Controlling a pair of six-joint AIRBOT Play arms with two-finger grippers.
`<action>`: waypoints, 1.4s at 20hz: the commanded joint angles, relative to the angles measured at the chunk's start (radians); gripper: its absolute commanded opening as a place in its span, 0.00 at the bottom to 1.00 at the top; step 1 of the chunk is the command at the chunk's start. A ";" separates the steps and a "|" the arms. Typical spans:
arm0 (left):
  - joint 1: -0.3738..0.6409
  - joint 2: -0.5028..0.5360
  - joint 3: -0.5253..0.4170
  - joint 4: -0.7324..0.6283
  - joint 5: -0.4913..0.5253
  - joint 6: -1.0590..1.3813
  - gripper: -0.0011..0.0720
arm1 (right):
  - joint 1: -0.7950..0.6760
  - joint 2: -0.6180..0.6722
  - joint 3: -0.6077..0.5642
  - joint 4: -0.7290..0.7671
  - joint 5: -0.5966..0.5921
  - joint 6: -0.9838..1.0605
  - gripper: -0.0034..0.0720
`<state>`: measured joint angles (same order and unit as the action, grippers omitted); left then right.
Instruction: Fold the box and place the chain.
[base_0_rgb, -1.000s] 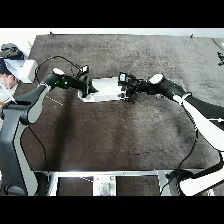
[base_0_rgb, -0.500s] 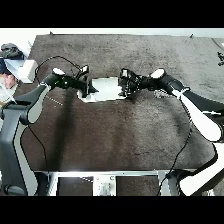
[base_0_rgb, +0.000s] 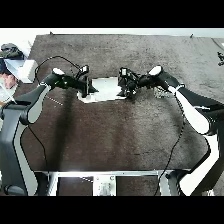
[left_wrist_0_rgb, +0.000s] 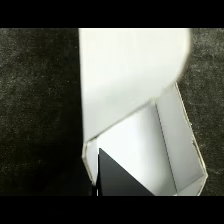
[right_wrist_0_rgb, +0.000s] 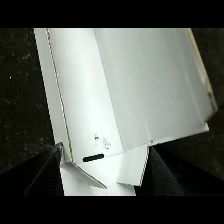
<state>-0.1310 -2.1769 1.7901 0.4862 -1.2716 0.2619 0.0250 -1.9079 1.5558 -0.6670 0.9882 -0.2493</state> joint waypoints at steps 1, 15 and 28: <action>0.000 0.000 0.001 0.000 0.000 0.000 0.03 | 0.001 -0.022 0.023 0.011 0.071 -0.013 0.82; 0.000 0.000 0.001 0.000 0.000 0.000 0.03 | 0.008 -0.151 0.134 0.025 0.194 0.029 0.82; 0.000 0.000 0.001 0.000 0.000 0.000 0.03 | 0.031 -0.167 0.134 0.005 0.150 0.018 0.81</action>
<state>-0.1310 -2.1769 1.7901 0.4858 -1.2724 0.2623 0.0528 -2.0731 1.6886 -0.6739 1.1519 -0.2283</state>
